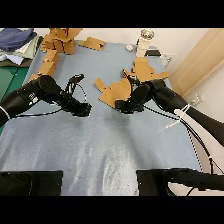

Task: Fold the box.

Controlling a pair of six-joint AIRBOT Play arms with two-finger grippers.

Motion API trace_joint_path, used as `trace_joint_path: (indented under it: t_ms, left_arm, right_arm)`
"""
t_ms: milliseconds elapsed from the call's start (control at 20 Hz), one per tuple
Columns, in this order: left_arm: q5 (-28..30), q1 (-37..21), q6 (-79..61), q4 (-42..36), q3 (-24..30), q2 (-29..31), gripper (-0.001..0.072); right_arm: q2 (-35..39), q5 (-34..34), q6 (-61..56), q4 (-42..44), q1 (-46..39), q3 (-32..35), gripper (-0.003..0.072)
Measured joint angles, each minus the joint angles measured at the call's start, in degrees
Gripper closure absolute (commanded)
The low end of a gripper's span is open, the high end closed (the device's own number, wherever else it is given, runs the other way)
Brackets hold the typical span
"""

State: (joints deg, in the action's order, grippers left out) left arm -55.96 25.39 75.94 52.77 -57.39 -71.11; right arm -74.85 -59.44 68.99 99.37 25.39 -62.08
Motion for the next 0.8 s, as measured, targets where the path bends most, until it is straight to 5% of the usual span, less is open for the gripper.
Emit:
trace_joint_path:
  t_ms: [550,750,800]
  left_arm:
    - [0.0,0.0,0.0,0.0,0.0,0.0,0.0698]
    - [0.0,0.0,0.0,0.0,0.0,0.0,0.0697]
    - [0.0,0.0,0.0,0.0,0.0,0.0,0.0698]
  right_arm:
    - [-0.2,1.2,0.0,-0.2,-0.3,-0.3,0.0681]
    - [-2.6,1.8,1.1,-4.8,-7.5,-5.7,0.0275]
    - [-3.8,1.0,2.1,-4.9,-10.7,-7.5,0.0273]
